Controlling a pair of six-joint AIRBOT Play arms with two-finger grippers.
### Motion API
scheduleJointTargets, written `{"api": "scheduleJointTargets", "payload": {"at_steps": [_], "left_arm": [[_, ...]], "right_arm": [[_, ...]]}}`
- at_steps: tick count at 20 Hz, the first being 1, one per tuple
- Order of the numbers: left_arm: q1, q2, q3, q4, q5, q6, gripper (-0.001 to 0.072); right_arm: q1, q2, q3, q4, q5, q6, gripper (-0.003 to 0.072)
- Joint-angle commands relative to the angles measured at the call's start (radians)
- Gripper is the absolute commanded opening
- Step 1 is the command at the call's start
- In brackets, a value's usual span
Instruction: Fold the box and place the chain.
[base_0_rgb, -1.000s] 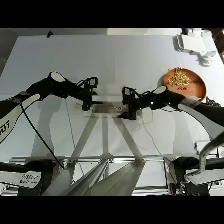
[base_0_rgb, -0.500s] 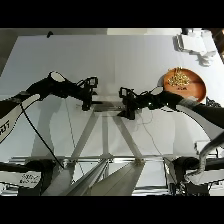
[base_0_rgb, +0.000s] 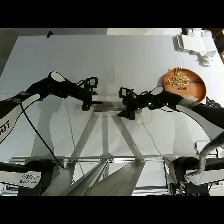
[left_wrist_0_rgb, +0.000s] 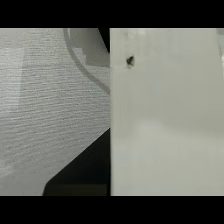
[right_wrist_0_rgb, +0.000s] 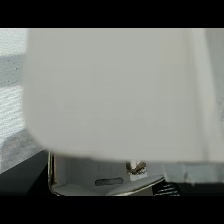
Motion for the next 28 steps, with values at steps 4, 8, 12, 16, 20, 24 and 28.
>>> {"api": "scheduleJointTargets", "payload": {"at_steps": [4, 8, 12, 16, 20, 24, 28], "left_arm": [[0.0, 0.0, 0.0, 0.0, 0.001, 0.0, 0.0012], [-0.001, 0.0, 0.0, 0.0, 0.001, 0.0, 0.0012], [-0.001, 0.0, 0.0, 0.0, 0.001, 0.0, 0.0015], [0.0, 0.0, 0.0, 0.001, 0.001, 0.0, 0.0222], [0.017, 0.03, 0.0, 0.041, -0.008, -0.007, 0.023], [0.075, 0.139, 0.0, 0.216, -0.051, -0.067, 0.0212], [0.086, 0.264, 0.0, 0.451, -0.155, -0.302, 0.0082]], "right_arm": [[0.001, -0.001, 0.0, 0.0, 0.0, 0.0, 0.0401], [0.001, -0.001, 0.0, 0.0, 0.0, 0.0, 0.0401], [0.001, -0.001, 0.0, 0.0, 0.0, 0.0, 0.0401], [0.001, -0.001, 0.0, 0.0, 0.0, 0.0, 0.0401], [0.001, -0.001, 0.0, 0.0, 0.0, 0.0, 0.0401], [0.001, -0.001, 0.0, 0.0, 0.0, 0.0, 0.0401], [0.001, -0.001, 0.0, 0.0, 0.0, 0.0, 0.0401]]}}
